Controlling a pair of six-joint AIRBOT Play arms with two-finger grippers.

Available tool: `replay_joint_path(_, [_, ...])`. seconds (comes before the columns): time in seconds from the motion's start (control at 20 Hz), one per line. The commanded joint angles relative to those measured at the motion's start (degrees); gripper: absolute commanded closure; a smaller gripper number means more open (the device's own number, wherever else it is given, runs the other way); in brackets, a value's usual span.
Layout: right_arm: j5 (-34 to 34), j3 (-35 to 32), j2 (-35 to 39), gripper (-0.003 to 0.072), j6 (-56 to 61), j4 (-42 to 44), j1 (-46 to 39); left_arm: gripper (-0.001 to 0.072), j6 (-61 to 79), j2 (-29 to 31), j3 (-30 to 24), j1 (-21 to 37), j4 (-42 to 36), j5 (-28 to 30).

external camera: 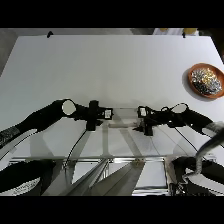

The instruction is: Fold the box and place the chain.

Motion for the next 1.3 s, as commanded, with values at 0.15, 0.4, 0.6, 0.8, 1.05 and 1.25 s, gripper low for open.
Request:
replay_joint_path(0.15, [0.0,0.0,0.0,0.0351,0.0,0.0,0.0,0.046,0.0,-0.2,0.0,-1.7,-0.9,-1.9])
replay_joint_path(0.4, [0.0,0.0,0.0,0.0351,0.0,0.0,0.0,0.0474,-0.1,-0.2,0.0,-2.2,-0.9,-3.6])
replay_joint_path(0.6, [0.0,0.0,0.0,0.0351,0.0,0.0,0.0,0.0508,-0.1,0.0,0.0,-1.8,-0.8,-4.6])
replay_joint_path(0.8, [0.0,0.0,0.0,0.0351,0.0,0.0,0.0,0.0336,-0.1,0.6,0.0,0.2,0.7,-5.7])
replay_joint_path(1.05, [0.1,0.0,0.0,0.0351,0.0,0.0,0.0,0.0406,0.0,0.0,0.0,-0.7,-0.9,-4.9])
replay_joint_path(1.25, [0.1,0.0,0.0,0.0351,0.0,0.0,0.0,0.044,1.4,-0.3,0.0,-2.4,-3.1,-4.9])
